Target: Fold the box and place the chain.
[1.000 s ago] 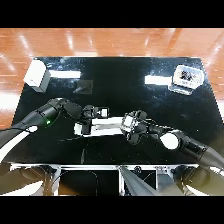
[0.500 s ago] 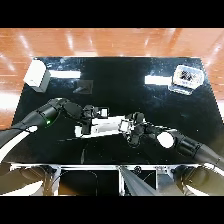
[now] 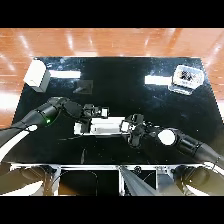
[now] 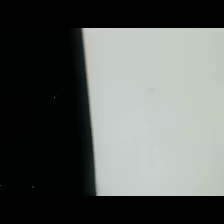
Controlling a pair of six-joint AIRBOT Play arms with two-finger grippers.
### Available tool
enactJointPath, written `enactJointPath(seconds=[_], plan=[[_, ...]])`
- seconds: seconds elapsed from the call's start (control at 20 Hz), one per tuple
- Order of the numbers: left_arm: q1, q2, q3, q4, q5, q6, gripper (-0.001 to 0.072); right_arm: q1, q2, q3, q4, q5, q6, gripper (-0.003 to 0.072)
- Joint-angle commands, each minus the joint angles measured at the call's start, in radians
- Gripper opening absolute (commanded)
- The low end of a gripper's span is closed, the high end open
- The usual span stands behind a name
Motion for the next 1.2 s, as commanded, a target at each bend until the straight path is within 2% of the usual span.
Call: enactJointPath(seconds=[0.0, 0.25, 0.5, 0.8, 1.15], plan=[[0.0, -0.01, 0.031, 0.055, 0.03, -0.001, 0.0018, -0.002, 0.0, 0.003, 0.029, 0.035, -0.018, 0.072], [0.0, -0.049, 0.038, 0.055, 0.053, -0.001, 0.0018, -0.002, 0.0, 0.008, 0.032, 0.044, -0.048, 0.072], [0.0, -0.054, 0.038, 0.051, 0.052, -0.001, 0.0018, -0.02, -0.049, 0.028, 0.286, 0.063, -0.367, 0.072], [0.0, -0.054, 0.038, 0.051, 0.053, -0.001, 0.0018, -0.285, -0.117, 0.101, 0.477, 0.393, -0.558, 0.072], [0.0, -0.054, 0.038, 0.051, 0.051, -0.001, 0.0019, -0.225, -0.169, 0.101, 0.496, 0.389, -0.57, 0.072]])
